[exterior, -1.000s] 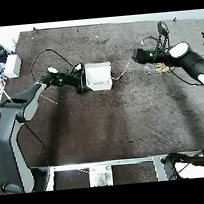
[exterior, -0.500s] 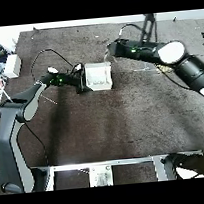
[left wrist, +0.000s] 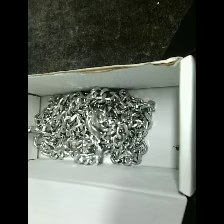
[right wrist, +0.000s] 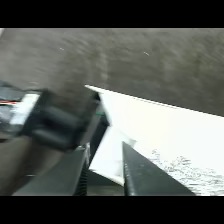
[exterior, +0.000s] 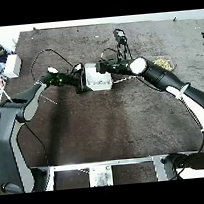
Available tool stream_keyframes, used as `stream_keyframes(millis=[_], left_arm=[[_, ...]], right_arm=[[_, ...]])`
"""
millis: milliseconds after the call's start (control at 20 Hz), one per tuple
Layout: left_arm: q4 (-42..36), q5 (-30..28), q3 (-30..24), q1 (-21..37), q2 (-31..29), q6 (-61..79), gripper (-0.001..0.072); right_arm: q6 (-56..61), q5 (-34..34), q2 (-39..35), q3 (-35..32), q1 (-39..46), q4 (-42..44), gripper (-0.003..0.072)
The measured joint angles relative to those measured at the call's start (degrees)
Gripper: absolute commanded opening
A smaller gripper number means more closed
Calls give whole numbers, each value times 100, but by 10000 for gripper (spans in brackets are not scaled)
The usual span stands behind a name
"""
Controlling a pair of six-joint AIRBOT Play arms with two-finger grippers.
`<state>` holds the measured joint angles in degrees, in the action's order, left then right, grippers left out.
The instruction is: Fold the box and place the chain.
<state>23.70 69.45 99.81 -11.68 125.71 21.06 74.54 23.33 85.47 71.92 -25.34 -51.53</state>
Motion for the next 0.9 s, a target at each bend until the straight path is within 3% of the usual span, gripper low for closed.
stream_keyframes(millis=[150,200,250,550,900], left_arm=[[0,0,0,0,0,0,408],[0,0,0,0,0,0,408],[0,0,0,0,0,0,408],[0,0,0,0,0,0,408],[-2,0,0,0,0,0,408]], right_arm=[[9,389,74,-20,555,-210,236],[28,551,83,-48,817,-256,329],[46,745,96,-111,1130,-299,367],[247,1084,275,-649,2734,-378,366],[310,348,826,-769,3147,68,337]])
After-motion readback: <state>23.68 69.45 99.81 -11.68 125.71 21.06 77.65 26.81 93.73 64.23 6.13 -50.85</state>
